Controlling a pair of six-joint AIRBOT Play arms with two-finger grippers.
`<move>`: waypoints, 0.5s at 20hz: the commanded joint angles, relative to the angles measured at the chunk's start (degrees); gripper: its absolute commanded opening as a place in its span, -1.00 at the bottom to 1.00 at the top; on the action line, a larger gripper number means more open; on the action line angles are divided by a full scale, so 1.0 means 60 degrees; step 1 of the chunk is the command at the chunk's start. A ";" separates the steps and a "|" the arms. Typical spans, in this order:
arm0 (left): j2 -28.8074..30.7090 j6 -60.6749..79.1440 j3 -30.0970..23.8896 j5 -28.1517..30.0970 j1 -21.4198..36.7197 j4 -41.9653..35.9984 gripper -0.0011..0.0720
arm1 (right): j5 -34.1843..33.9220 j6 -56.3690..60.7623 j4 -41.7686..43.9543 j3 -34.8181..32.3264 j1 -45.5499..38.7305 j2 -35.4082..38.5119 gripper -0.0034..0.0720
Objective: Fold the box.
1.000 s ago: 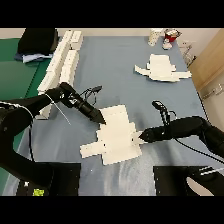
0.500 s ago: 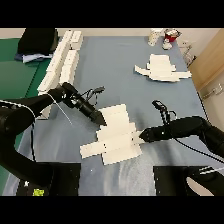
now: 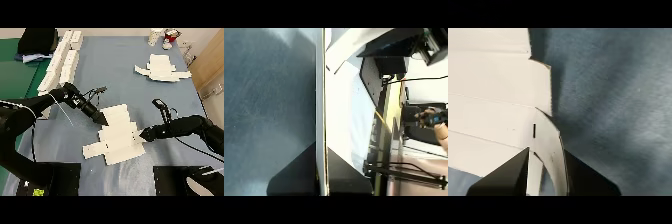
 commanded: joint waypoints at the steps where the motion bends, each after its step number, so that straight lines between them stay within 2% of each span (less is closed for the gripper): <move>1: 0.0379 0.1512 0.0036 0.0277 -0.0051 -0.0106 -0.94 | 0.0055 0.1151 -0.2871 0.0565 -0.0004 0.0007 -0.11; 3: 0.0933 0.2004 0.0029 0.0739 -0.0204 -0.0047 -0.94 | 0.0055 0.3089 -0.5125 0.1089 -0.0004 0.0007 -0.11; 5: 0.1639 0.2612 -0.0117 0.1559 -0.0510 0.0157 -0.94 | 0.0055 0.4452 -0.6473 0.1494 -0.0004 0.0004 -0.11; 7: 0.2350 0.3100 -0.0444 0.2641 -0.0863 0.0342 -0.94 | 0.0062 0.5027 -0.7027 0.1778 -0.0004 0.0004 -0.11; 10: 0.3435 0.3388 -0.1177 0.3901 -0.1537 0.0980 -0.94 | 0.0062 0.5289 -0.7034 0.1942 -0.0004 0.0004 -0.11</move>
